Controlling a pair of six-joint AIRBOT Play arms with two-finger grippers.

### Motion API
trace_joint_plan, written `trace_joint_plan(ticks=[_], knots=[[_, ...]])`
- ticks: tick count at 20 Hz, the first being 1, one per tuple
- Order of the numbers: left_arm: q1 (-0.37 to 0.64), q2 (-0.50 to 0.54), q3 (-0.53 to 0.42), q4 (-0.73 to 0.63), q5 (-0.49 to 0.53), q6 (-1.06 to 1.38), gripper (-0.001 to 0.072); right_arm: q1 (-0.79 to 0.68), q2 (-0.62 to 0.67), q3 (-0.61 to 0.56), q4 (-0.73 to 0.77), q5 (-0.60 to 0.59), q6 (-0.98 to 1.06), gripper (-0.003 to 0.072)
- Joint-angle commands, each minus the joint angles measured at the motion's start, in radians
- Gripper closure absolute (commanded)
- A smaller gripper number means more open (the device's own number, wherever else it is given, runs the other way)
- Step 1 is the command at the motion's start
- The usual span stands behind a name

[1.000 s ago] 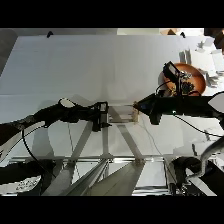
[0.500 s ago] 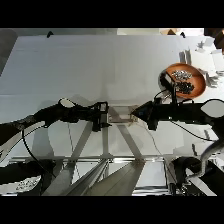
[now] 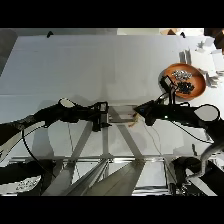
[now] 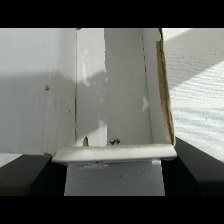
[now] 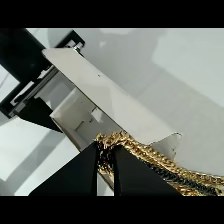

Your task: Fold the box and place the chain.

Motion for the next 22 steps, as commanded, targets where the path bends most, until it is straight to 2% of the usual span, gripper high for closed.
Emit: trace_joint_plan(ticks=[1, 3, 4, 5, 6, 9, 14, 17, 20, 21, 22], knots=[[0.0, 0.0, 0.0, 0.0, 0.0, 0.0, 0.0497, 0.075, -0.032, -0.003, -0.003, -0.027, 0.001, 0.0661], [0.0, 0.0, 0.0, 0.0, 0.0, 0.0, 0.0497, 0.155, -0.058, -0.003, -0.003, -0.044, 0.001, 0.0653], [0.0, 0.0, 0.0, 0.0, 0.0, 0.0, 0.0497, 0.183, -0.067, -0.003, -0.003, -0.066, 0.001, 0.0571], [0.0, 0.0, 0.0, 0.0, 0.0, 0.0, 0.0497, 0.201, -0.072, -0.003, -0.003, -0.095, 0.002, 0.0415], [0.0, 0.0, 0.0, 0.0, 0.0, 0.0, 0.0497, 0.205, -0.072, -0.003, -0.002, -0.125, 0.01, 0.0367], [0.0, 0.0, 0.0, 0.0, 0.0, 0.0, 0.0497, 0.188, -0.066, -0.003, -0.001, -0.195, 0.053, 0.0367], [0.0, 0.0, 0.0, 0.0, 0.0, 0.0, 0.0497, 0.084, 0.032, -0.003, -0.051, -0.123, 0.079, 0.0368], [0.0, 0.0, 0.0, 0.0, 0.0, 0.0, 0.0497, -0.021, 0.142, -0.003, -0.233, -0.05, 0.231, 0.0368], [0.0, 0.0, 0.0, 0.0, 0.0, 0.0, 0.0497, -0.134, 0.213, -0.003, -0.469, 0.009, 0.505, 0.0366], [0.0, 0.0, 0.0, 0.0, 0.0, 0.0, 0.0497, -0.166, 0.219, -0.003, -0.542, 0.012, 0.593, 0.0309], [0.0, 0.0, 0.0, 0.0, 0.0, 0.0, 0.0497, -0.199, 0.216, -0.003, -0.609, 0.011, 0.693, 0.0162]])
